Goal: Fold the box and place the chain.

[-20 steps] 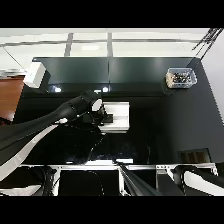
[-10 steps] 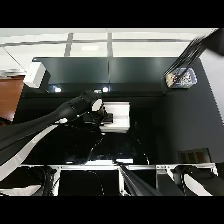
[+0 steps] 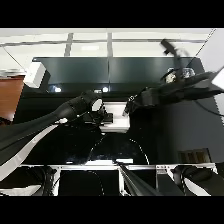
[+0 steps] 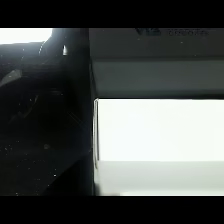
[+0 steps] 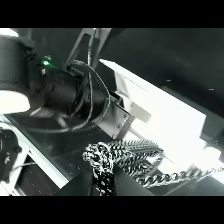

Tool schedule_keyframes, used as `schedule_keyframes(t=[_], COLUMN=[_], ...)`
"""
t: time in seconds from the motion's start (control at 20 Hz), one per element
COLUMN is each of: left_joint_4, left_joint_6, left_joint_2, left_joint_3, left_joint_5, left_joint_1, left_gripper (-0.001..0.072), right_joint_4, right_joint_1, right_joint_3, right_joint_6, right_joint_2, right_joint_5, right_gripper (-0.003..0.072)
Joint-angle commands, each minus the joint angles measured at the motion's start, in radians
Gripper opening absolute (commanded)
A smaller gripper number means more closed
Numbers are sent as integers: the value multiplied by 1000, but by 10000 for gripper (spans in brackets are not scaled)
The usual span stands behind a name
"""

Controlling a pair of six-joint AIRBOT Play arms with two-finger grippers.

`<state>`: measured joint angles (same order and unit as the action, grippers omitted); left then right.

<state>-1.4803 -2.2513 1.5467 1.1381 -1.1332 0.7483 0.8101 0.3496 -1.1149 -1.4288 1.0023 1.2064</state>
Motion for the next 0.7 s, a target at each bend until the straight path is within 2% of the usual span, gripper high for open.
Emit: schedule_keyframes(t=[0.0, 0.25, 0.3, 0.35, 0.45, 0.55, 0.65], left_joint_4=[-1, -1, -1, -1, -1, -1, 0], left_joint_6=[0, 0, 0, 0, 0, 0, 0], left_joint_2=[0, 0, 0, 0, 0, 0, 0], left_joint_3=[0, 0, 0, 0, 0, 0, 0], left_joint_5=[0, 0, 0, 0, 0, 0, 3], left_joint_1=[-1, -1, -1, -1, -1, -1, -1], left_gripper=[29, 29, 29, 29, 29, 29, 29], right_joint_4=[-51, -50, -47, -31, -8, 37, 177], right_joint_1=[67, 82, 81, 77, 23, -95, -230], right_joint_3=[87, 90, 90, 90, 89, 89, 90], right_joint_6=[1, 1, 1, 1, 2, 13, 10], right_joint_2=[68, 198, 209, 211, 201, 179, 169], right_joint_5=[-155, -172, -173, -172, -128, -80, -90], right_gripper=[13, 17, 109, 296, 315, 315, 315])
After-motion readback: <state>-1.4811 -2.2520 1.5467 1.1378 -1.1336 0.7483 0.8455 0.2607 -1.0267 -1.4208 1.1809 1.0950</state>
